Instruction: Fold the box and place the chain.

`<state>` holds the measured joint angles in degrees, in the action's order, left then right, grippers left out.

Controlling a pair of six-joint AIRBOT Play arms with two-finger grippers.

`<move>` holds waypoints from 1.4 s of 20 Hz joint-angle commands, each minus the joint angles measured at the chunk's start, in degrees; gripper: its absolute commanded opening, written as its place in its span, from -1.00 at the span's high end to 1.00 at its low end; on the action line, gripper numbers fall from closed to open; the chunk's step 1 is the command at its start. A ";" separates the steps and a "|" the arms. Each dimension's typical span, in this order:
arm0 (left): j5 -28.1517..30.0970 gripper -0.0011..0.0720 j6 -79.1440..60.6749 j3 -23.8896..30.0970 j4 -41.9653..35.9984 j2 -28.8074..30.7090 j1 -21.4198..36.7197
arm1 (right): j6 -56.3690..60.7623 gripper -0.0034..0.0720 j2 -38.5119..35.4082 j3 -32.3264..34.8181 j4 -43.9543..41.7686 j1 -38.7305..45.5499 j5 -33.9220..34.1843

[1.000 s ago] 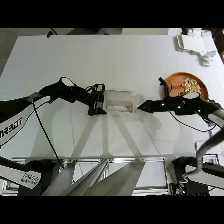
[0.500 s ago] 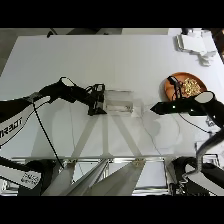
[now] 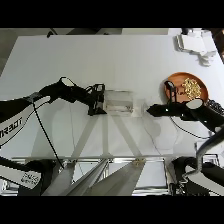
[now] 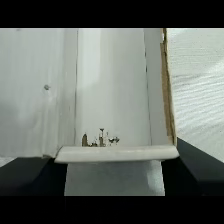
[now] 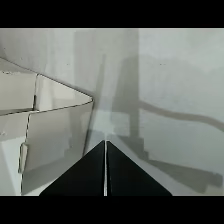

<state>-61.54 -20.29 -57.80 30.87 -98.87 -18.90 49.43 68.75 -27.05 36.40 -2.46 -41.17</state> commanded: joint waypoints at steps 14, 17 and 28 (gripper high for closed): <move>-0.11 0.38 0.00 -0.02 0.04 -0.02 -0.02 | -13.73 0.89 6.43 0.15 -24.87 -4.72 -7.43; -0.15 0.38 0.00 -0.02 0.00 -0.02 -0.02 | -13.73 0.88 6.25 0.15 -25.88 -4.72 -9.64; -0.17 0.38 0.00 -0.02 0.00 -0.02 -0.02 | -9.88 0.88 3.34 0.15 -23.98 -4.74 0.70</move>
